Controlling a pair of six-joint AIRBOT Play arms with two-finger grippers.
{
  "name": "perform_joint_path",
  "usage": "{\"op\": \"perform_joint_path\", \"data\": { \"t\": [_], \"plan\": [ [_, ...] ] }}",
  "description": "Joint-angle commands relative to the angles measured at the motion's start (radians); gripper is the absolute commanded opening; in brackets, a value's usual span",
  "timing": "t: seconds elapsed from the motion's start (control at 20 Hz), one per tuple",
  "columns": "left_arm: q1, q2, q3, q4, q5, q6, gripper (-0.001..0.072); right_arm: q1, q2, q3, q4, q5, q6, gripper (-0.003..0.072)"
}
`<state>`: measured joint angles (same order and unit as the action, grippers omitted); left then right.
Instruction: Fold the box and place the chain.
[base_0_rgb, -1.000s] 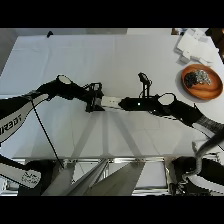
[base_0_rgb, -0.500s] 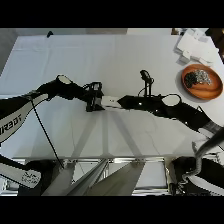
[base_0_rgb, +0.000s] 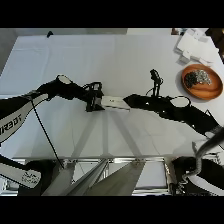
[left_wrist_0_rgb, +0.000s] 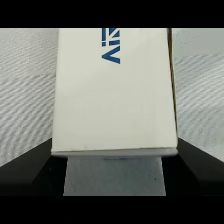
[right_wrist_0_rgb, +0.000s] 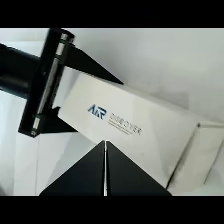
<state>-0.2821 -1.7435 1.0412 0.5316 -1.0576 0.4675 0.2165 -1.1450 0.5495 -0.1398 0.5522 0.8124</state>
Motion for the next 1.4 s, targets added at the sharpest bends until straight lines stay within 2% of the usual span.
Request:
{"op": "perform_joint_path", "data": {
  "t": [0.0, 0.25, 0.55, 0.85, 1.2, 1.35],
  "plan": [
    [0.0, 0.0, 0.001, 0.001, -0.001, 0.0, 0.0278, -0.018, -0.012, -0.044, 0.037, 0.013, -0.014, 0.0001],
    [0.0, 0.0, 0.001, 0.001, -0.001, 0.0, 0.0278, -0.018, -0.078, -0.081, 0.038, 0.026, -0.014, 0.0001],
    [0.0, 0.0, 0.001, 0.001, -0.001, 0.0, 0.0278, -0.018, -0.09, -0.082, 0.002, 0.027, -0.017, 0.0001],
    [0.0, 0.0, 0.001, 0.001, -0.001, 0.0, 0.0278, 0.033, -0.091, -0.077, 0.037, 0.021, -0.018, 0.0007],
    [0.0, 0.0, 0.001, 0.001, -0.001, 0.0, 0.0278, 0.034, -0.012, 0.031, 0.051, 0.01, -0.014, 0.0007],
    [0.0, 0.0, 0.001, 0.001, -0.001, 0.0, 0.0278, 0.052, -0.02, 0.09, 0.087, -0.005, 0.002, 0.0008]
  ]
}}
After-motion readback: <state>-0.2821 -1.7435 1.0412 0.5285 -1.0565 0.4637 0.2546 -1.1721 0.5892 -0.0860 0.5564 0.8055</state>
